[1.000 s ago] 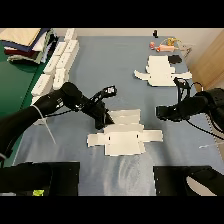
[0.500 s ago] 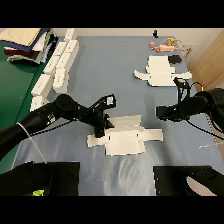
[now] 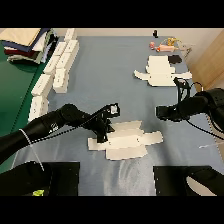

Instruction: Fold the box.

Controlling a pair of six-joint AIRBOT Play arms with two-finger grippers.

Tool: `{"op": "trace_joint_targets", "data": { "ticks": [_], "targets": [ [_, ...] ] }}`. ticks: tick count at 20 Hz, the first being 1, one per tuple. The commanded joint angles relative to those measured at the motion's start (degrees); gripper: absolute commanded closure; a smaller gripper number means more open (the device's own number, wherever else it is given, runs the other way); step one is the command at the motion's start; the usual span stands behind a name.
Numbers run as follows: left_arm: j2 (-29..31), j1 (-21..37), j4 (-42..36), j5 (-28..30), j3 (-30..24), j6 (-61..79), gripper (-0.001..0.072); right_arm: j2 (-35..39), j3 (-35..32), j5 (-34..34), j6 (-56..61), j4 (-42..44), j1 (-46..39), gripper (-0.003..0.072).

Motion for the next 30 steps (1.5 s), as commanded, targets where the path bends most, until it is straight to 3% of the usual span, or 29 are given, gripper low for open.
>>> {"op": "trace_joint_targets", "data": {
  "ticks": [1, 10, 15, 30],
  "targets": [
    [0.0, -0.2, 0.2, 0.9, -0.4, -0.6, 0.0701, 0.0, 0.0, 0.0, 0.0, 0.0, 0.0, 0.0341],
    [6.8, -1.9, 4.3, 7.6, -2.4, -0.4, 0.0701, 0.0, 0.0, 0.0, 0.0, 0.0, 0.0, 0.0341],
    [6.7, -7.2, 4.3, 16.6, -5.8, 1.1, 0.0701, 0.0, 0.0, 0.2, 0.0, 0.0, 0.4, 0.0341],
    [5.1, -9.4, 6.3, 16.2, -8.3, 1.1, 0.07, 0.0, 0.0, 0.5, 0.0, 1.5, 0.4, 0.0341]
  ]
}}
